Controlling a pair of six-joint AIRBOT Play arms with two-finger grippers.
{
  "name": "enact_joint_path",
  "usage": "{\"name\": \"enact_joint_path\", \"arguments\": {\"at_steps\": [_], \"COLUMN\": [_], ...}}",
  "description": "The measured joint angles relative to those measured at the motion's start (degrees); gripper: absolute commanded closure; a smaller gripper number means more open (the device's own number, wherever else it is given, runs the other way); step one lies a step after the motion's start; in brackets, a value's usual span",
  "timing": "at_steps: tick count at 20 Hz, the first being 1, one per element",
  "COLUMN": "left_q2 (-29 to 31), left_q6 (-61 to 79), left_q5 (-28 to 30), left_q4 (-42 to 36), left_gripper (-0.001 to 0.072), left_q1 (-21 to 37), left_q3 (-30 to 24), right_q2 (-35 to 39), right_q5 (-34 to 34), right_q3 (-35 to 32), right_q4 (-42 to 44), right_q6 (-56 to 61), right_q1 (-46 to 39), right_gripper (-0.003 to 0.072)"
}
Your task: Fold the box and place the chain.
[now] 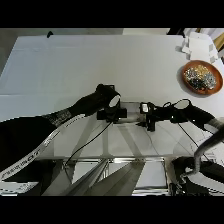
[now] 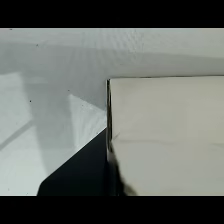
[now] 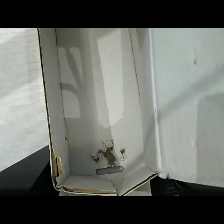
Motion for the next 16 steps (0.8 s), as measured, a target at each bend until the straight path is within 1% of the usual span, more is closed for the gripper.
{"name": "enact_joint_path", "arguments": {"at_steps": [2,5,8,9,10,14,15,16], "left_q2": [-0.39,-1.09,-1.40,-1.40,-1.42,-1.51,-1.51,-1.51], "left_q6": [0.00,0.00,0.00,0.00,0.00,-0.02,-0.02,0.02], "left_q5": [0.11,0.52,0.96,1.05,1.05,1.27,1.29,1.44], "left_q4": [0.00,0.09,0.04,0.04,0.04,0.00,0.00,-0.02], "left_gripper": [0.0612,0.0613,0.0624,0.0674,0.0705,0.0702,0.0648,0.0526], "left_q1": [-0.20,-0.44,-0.50,-0.52,-0.52,-0.52,-0.52,-0.52], "left_q3": [0.04,0.02,0.00,0.00,0.02,0.02,0.02,0.02], "right_q2": [0.00,0.00,0.00,0.00,0.00,0.00,0.00,0.00], "right_q5": [0.02,0.09,0.09,0.09,0.09,0.09,0.09,0.09], "right_q3": [0.00,0.00,0.00,0.00,0.00,0.00,0.00,0.00], "right_q4": [-0.02,-0.11,-0.09,-0.07,-0.07,-0.04,-0.04,-0.04], "right_q6": [0.00,-0.02,-0.02,-0.02,-0.02,-0.04,-0.04,-0.02], "right_q1": [0.00,0.00,0.00,0.00,0.00,0.00,0.00,0.00], "right_gripper": [0.0298,0.0298,0.0298,0.0298,0.0298,0.0298,0.0298,0.0298]}}
